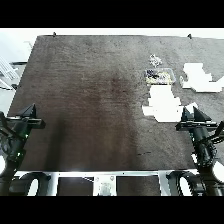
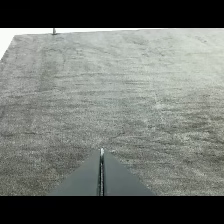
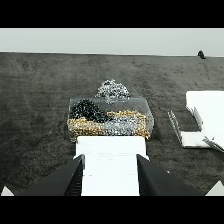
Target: Fold the box and place the chain.
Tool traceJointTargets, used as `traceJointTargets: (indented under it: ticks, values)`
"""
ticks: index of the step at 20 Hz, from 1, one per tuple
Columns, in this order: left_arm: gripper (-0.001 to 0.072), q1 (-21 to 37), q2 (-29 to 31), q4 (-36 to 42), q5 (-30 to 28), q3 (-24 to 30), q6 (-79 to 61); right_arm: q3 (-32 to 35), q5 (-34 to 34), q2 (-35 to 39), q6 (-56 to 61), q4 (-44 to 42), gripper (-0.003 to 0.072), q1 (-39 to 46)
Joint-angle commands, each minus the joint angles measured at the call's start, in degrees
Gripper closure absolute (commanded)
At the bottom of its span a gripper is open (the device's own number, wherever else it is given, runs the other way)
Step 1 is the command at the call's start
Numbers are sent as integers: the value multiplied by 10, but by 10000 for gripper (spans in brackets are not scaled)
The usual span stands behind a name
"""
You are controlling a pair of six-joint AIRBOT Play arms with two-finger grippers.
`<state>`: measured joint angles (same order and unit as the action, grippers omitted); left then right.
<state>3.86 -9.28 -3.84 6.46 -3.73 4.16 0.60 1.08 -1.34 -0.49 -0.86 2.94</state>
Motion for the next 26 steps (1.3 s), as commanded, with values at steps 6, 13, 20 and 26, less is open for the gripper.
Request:
traceJointTargets:
  ticks: [6, 13, 20, 26]
  values:
    - [690, 0, 0, 0, 0, 0, 0, 0, 0, 0, 0, -1, 278, 0]
    - [690, 0, 0, 0, 0, 0, 0, -90, -18, -31, -2, 42, 344, 0]
    - [690, 0, 0, 0, 0, 0, 0, -297, 60, -375, 11, 41, 342, 106]
    - [690, 0, 0, 0, 0, 0, 0, -491, 492, -628, 434, 400, 341, 316]
